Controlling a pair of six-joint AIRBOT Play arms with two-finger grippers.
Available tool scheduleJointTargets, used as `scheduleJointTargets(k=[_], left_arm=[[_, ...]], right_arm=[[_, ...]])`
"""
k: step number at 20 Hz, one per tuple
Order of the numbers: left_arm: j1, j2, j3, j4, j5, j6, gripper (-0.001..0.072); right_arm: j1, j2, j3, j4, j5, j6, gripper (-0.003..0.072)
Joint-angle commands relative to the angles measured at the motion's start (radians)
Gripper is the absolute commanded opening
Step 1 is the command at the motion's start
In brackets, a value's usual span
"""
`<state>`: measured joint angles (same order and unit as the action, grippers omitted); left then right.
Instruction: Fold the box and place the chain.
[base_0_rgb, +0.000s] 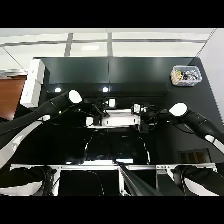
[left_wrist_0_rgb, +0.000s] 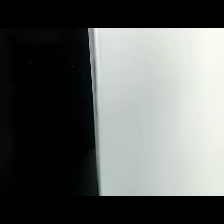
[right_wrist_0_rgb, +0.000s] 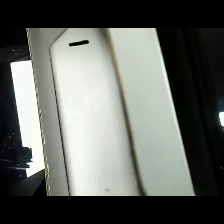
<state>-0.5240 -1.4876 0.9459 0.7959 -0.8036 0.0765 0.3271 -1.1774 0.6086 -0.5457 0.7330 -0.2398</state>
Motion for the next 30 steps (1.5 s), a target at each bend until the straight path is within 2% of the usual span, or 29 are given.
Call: scheduleJointTargets(k=[1, 4, 8, 12, 30], left_arm=[[-0.001, 0.0, 0.004, 0.042, -0.053, -0.026, 0.0029], [-0.001, -0.001, 0.005, 0.071, -0.053, -0.032, 0.0029], [-0.001, -0.003, 0.029, 0.189, -0.068, -0.081, 0.0029], [-0.002, -0.007, 0.052, 0.179, -0.065, -0.084, 0.0029], [-0.001, -0.022, 0.052, 0.156, -0.062, -0.088, 0.0029]], right_arm=[[0.0, -0.029, 0.0, 0.077, 0.016, -0.083, 0.0672], [-0.001, -0.039, 0.0, 0.073, 0.016, -0.083, 0.0672], [-0.001, -0.051, 0.0, 0.069, 0.016, -0.083, 0.0672], [0.0, -0.063, 0.0, 0.07, 0.016, -0.092, 0.0672], [0.004, -0.141, 0.0, 0.024, 0.0, -0.113, 0.067]])
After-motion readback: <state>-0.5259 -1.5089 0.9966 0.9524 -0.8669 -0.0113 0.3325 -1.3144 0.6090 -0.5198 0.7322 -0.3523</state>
